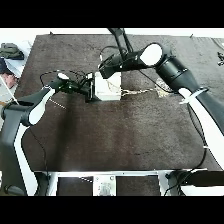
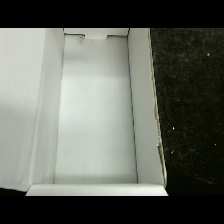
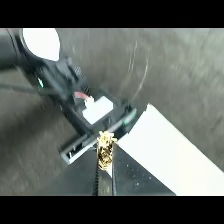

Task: Fold the box and place the chain.

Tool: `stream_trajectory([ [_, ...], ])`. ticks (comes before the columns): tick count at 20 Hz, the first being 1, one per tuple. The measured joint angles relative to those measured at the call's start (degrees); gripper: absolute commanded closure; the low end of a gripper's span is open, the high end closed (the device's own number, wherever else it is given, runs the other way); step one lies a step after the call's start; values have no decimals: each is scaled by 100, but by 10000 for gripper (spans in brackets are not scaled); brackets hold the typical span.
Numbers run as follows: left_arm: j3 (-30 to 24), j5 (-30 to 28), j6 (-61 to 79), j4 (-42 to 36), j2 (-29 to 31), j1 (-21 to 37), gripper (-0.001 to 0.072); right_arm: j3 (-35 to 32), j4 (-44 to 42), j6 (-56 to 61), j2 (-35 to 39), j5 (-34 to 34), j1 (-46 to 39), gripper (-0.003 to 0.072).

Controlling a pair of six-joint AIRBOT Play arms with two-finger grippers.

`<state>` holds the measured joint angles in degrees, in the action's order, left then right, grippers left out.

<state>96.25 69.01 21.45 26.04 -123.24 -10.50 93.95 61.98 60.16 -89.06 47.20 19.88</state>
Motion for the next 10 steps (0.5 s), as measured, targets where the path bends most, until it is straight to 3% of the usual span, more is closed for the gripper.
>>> stream_trajectory([
  [2,0,0,0,-2,0,0,403,-17,114,70,-162,44,-72,696],
  [4,0,0,0,0,0,0,403,-31,186,138,-297,118,-192,303],
  [6,0,0,0,0,0,0,403,-31,216,175,-354,221,-350,412],
  [10,0,0,0,0,0,0,403,-33,256,225,-313,671,-811,414],
])
